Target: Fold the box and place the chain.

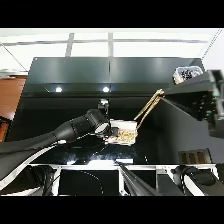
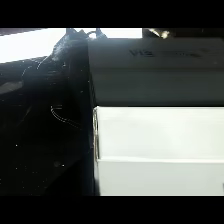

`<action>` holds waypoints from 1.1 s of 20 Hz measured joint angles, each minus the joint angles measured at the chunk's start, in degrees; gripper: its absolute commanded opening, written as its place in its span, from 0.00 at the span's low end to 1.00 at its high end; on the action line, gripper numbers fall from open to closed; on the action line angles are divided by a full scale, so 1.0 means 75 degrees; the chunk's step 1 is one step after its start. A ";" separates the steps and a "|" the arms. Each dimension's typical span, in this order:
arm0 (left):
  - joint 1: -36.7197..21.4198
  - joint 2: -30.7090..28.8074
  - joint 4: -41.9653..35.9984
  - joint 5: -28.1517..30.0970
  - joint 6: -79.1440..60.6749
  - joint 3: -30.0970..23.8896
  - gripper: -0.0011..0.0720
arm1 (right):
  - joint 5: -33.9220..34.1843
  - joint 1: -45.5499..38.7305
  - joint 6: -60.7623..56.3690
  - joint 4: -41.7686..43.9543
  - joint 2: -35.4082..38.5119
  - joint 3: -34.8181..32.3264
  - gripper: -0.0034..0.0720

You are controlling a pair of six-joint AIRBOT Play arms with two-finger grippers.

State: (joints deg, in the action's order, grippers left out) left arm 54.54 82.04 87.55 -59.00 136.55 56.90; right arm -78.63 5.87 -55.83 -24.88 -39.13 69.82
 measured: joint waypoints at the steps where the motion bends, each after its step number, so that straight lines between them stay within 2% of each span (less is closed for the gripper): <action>1: 0.0000 0.0000 0.0000 0.0003 0.0000 0.0000 0.06 | 0.0017 0.0000 -0.0108 0.0038 -0.0017 0.0090 0.10; 6: 0.0000 0.0000 0.0000 0.0000 0.0003 0.0000 0.06 | -0.0134 0.0187 -0.0600 -0.0560 -0.0210 -0.0020 0.10; 9: 0.0000 0.0000 0.0000 -0.0003 0.0003 0.0000 0.06 | 0.0035 0.0618 -0.0758 -0.0968 -0.0344 -0.0938 0.10; 13: 0.0000 0.0000 -0.0003 -0.0012 0.0003 0.0000 0.06 | 0.0880 0.1405 -0.0807 -0.1201 -0.0702 -0.2308 0.10; 17: 0.0000 0.0000 -0.0003 -0.0012 0.0000 0.0000 0.06 | 0.1364 0.1792 -0.0801 -0.1766 -0.1099 -0.2911 0.10; 18: 0.0000 0.0000 -0.0003 -0.0012 0.0003 0.0000 0.06 | 0.1425 0.1833 -0.0801 -0.1988 -0.1154 -0.2984 0.18; 19: 0.0000 0.0000 -0.0003 -0.0015 0.0000 0.0000 0.06 | 0.1469 0.1868 -0.0807 -0.2157 -0.1192 -0.3034 0.60; 20: 0.0000 0.0000 -0.0003 -0.0015 0.0003 0.0000 0.06 | 0.1513 0.1883 -0.0807 -0.2328 -0.1221 -0.3072 0.96; 22: 0.0000 0.0000 -0.0003 -0.0015 0.0003 0.0000 0.06 | 0.1513 0.1848 -0.0801 -0.2702 -0.1250 -0.3112 0.96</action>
State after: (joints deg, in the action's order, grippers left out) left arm 54.54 82.04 87.53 -59.11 136.57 56.90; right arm -67.29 19.73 -61.84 -45.15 -48.51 46.48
